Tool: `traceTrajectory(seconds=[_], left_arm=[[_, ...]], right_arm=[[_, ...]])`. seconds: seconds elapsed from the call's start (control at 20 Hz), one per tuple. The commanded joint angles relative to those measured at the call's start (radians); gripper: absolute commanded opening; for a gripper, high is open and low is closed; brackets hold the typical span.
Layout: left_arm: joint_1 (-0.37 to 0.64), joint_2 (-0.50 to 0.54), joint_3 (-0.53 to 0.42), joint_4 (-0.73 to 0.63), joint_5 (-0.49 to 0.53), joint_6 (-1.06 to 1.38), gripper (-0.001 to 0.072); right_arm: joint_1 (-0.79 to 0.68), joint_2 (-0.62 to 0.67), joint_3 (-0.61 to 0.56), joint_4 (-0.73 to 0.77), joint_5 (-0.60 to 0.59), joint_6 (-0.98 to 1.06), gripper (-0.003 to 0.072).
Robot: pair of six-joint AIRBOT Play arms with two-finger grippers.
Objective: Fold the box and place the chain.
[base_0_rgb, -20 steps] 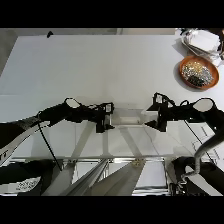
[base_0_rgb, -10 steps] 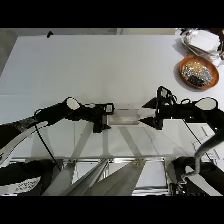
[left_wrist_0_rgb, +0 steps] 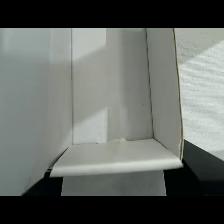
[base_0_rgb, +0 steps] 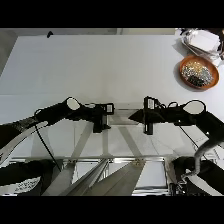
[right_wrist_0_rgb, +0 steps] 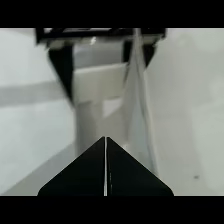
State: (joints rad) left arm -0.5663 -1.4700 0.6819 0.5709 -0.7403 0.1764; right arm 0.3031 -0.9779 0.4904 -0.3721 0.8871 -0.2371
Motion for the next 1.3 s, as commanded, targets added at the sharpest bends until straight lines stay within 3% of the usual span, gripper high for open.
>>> traceTrajectory(seconds=[0.0,0.3,0.5,0.65,0.8,1.05,1.25], left_arm=[[-0.001,0.0,-0.001,0.003,0.003,-0.002,0.0275],[-0.001,0.0,-0.001,0.003,0.003,-0.002,0.0275],[-0.001,-0.001,-0.001,0.003,0.003,-0.001,0.0275],[-0.001,0.0,-0.001,0.003,0.003,-0.002,0.0275],[-0.001,0.0,-0.001,0.003,0.003,-0.001,0.0275],[-0.001,0.0,-0.001,0.003,0.003,-0.002,0.0275],[-0.001,0.0,-0.001,0.003,0.003,-0.002,0.0275]], right_arm=[[0.053,-0.014,0.001,0.2,-0.242,-0.027,0.0016],[0.053,-0.142,0.001,0.301,-0.365,-0.026,0.0016],[0.053,-0.151,0.001,0.357,-0.407,-0.022,0.0016],[0.053,-0.155,0.001,0.344,-0.406,-0.022,0.0013],[0.053,-0.154,0.001,0.345,-0.274,-0.068,0.0014],[0.05,-0.189,0.001,0.336,-0.36,-0.027,0.0013],[0.05,-0.251,0.001,0.184,-0.332,0.137,0.0013]])
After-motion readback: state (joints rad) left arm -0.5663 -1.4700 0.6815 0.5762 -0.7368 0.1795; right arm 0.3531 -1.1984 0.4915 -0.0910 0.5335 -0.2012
